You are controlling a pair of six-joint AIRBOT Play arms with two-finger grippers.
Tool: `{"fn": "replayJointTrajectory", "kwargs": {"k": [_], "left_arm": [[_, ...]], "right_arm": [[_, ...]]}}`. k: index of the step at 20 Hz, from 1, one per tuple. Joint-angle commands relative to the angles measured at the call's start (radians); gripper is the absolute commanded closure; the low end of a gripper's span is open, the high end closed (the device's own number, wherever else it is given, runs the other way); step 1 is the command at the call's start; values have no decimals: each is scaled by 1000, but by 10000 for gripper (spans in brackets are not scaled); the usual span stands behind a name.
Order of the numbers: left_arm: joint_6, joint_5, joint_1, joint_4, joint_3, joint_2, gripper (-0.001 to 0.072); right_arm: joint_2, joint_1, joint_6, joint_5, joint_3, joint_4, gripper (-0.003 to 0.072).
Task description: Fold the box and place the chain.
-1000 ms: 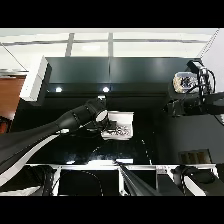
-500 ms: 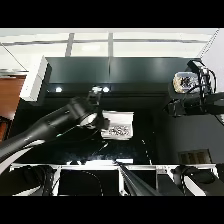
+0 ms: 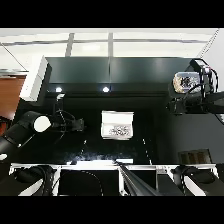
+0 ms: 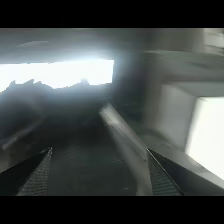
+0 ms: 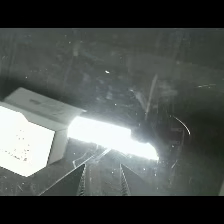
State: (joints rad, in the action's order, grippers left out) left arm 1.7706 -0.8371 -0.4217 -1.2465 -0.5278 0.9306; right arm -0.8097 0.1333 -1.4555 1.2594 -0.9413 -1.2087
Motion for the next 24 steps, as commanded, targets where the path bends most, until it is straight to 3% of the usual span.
{"fn": "replayJointTrajectory", "kwargs": {"k": [1, 8, 13, 20, 24], "left_arm": [[-1024, 31, 76, 640, 85, 23, 13], [-1835, 13, 29, 630, 84, 99, -4], [-2033, -18, 39, 712, 63, 204, -4], [-2087, -41, 42, 753, -35, 349, -3], [-2089, -42, 42, 750, -64, 375, 0]], "right_arm": [[1, 0, -11, -11, -1, -4, 415], [1, 0, -52, -85, 26, 0, 415], [1, 0, -72, -86, 60, 3, 415], [0, 0, -74, -90, 60, 4, 416], [0, 0, -74, -91, 60, 3, 415]]}}
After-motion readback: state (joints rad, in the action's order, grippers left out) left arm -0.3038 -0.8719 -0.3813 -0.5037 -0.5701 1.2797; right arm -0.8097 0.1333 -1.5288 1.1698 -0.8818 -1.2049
